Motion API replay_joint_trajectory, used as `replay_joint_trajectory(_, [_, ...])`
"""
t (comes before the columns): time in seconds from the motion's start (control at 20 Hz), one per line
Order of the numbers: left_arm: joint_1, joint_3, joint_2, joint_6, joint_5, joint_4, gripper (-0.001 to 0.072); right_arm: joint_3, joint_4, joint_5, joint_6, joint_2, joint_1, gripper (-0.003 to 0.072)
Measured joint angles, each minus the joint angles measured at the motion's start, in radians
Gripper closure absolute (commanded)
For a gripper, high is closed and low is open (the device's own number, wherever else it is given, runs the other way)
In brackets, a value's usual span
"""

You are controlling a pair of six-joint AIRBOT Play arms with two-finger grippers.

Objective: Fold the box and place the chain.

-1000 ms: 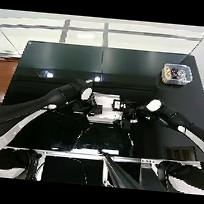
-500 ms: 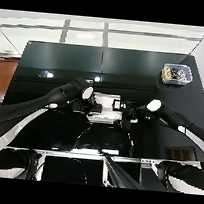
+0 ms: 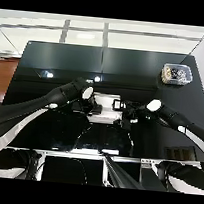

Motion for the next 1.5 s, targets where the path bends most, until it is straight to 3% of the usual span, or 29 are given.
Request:
replay_joint_trajectory(0.1, [0.000,0.000,0.000,0.001,0.002,-0.001,0.0685,0.000,0.000,0.000,0.000,0.000,0.000,0.0255])
replay_joint_trajectory(0.15, [0.000,0.000,0.000,0.003,0.003,-0.001,0.0686,0.000,0.000,0.000,0.000,0.000,0.000,0.0142])
replay_joint_trajectory(0.2, [0.000,0.000,0.000,0.003,0.009,-0.001,0.0685,0.000,0.000,0.000,0.003,0.000,0.000,-0.0034])
replay_joint_trajectory(0.85, [-0.001,0.000,0.000,0.004,0.006,0.017,0.0684,-0.001,-0.171,0.082,0.112,0.141,-0.031,-0.0032])
replay_joint_trajectory(0.9, [-0.001,0.000,0.000,0.004,0.004,0.017,0.0684,-0.001,-0.179,0.086,0.115,0.146,-0.032,0.0028])
replay_joint_trajectory(0.95, [-0.001,0.000,0.000,0.004,0.000,0.018,0.0684,-0.001,-0.185,0.090,0.117,0.150,-0.035,0.0175])
replay_joint_trajectory(1.0, [-0.001,0.000,0.000,0.004,-0.002,0.018,0.0684,-0.001,-0.188,0.095,0.120,0.153,-0.036,0.0266])
replay_joint_trajectory(1.05, [-0.001,0.000,0.000,0.004,-0.005,0.018,0.0684,-0.001,-0.191,0.098,0.121,0.154,-0.037,0.0267])
replay_joint_trajectory(1.15, [-0.001,0.000,0.000,0.004,-0.009,0.018,0.0684,-0.001,-0.183,0.100,0.121,0.156,-0.038,0.0556])
replay_joint_trajectory(1.5, [-0.001,0.000,0.000,0.004,-0.011,0.020,0.0684,-0.001,-0.043,0.093,0.119,0.104,-0.014,0.0557])
